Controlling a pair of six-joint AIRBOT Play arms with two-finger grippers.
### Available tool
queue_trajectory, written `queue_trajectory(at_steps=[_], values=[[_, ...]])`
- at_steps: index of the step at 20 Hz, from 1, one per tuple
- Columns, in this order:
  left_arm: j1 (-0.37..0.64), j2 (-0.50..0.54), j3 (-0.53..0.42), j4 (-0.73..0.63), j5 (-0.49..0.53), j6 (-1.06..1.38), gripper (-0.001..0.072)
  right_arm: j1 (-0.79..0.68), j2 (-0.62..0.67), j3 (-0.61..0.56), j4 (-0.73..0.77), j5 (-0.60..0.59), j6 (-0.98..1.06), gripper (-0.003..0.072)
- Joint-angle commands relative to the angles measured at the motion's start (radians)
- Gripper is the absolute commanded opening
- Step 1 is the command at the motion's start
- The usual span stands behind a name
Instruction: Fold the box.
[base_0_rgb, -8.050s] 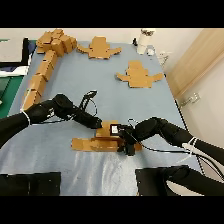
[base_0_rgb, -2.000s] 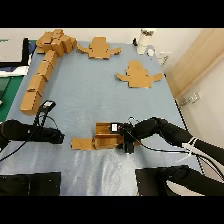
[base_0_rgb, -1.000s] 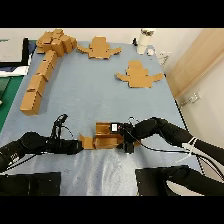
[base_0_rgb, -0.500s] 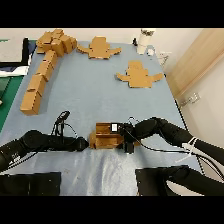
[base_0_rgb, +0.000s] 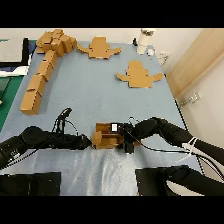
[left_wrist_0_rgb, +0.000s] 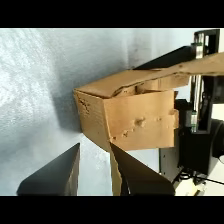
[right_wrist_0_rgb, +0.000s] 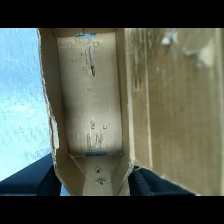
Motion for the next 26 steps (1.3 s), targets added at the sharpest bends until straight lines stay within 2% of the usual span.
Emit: queue_trajectory(at_steps=[1,3,4,5,10,15,20,23,26], values=[[0.001,0.000,0.011,-0.005,-0.027,0.000,0.0317,0.000,0.001,0.001,0.000,0.000,0.000,0.0512],[0.001,0.000,0.013,-0.015,-0.028,0.008,0.0318,0.000,0.001,0.001,0.000,0.000,0.000,0.0511],[0.001,0.000,0.013,-0.036,-0.031,0.034,0.0353,0.000,0.001,0.001,0.000,0.000,0.000,0.0511],[0.001,0.000,0.013,-0.066,-0.032,0.060,0.0543,0.000,0.001,0.001,0.000,0.000,0.000,0.0511],[0.001,-0.015,0.013,-0.104,-0.013,0.079,0.0526,0.000,0.001,0.001,0.000,0.000,0.000,0.0511],[0.001,-0.027,0.014,-0.110,0.108,0.076,0.0526,0.000,0.001,0.001,0.000,0.000,0.000,0.0511],[-0.047,-0.077,0.049,-0.077,0.114,0.026,0.0523,0.000,0.001,0.001,0.000,0.000,0.000,0.0511],[-0.118,-0.127,0.101,0.024,0.107,-0.091,0.0524,0.000,0.001,0.001,0.000,0.000,0.000,0.0511],[-0.182,-0.152,0.169,0.294,0.101,-0.364,0.0524,0.000,0.001,0.001,0.000,0.000,0.000,0.0512]])
